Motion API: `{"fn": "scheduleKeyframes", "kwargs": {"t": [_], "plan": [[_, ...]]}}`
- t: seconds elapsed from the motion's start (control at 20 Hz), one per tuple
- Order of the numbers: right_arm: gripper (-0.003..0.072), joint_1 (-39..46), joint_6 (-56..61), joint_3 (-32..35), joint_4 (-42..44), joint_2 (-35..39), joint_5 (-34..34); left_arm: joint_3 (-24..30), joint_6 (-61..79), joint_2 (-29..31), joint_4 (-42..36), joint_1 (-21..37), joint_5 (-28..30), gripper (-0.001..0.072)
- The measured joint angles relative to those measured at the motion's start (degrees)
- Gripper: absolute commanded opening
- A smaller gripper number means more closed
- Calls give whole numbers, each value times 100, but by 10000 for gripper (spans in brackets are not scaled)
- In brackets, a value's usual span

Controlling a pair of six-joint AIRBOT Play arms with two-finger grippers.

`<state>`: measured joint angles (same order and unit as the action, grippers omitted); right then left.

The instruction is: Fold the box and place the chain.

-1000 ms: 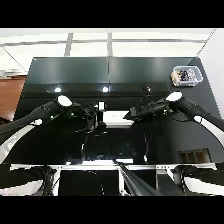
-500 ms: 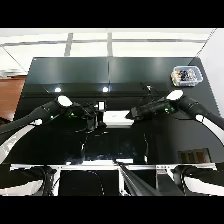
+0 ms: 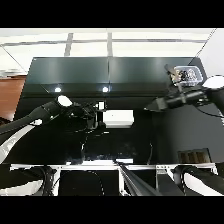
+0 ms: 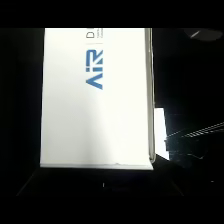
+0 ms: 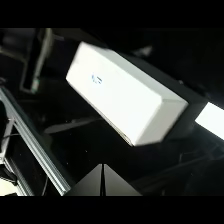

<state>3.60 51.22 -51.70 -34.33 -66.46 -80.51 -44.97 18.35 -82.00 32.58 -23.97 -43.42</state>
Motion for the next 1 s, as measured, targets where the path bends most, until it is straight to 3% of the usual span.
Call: {"fn": "scheduleKeyframes", "kwargs": {"t": [0.25,0.5,0.75,1.0], "plan": [[11,374,162,-20,-400,378,-372,-85,-229,535,256,0,-57,712],[11,455,201,-20,-494,463,-229,-450,-955,859,369,-238,-354,709],[11,470,216,-20,-527,481,81,-1410,-2057,96,417,-761,-407,709],[11,470,214,-20,-531,483,168,-2337,-3084,-911,560,-887,-990,709]]}}
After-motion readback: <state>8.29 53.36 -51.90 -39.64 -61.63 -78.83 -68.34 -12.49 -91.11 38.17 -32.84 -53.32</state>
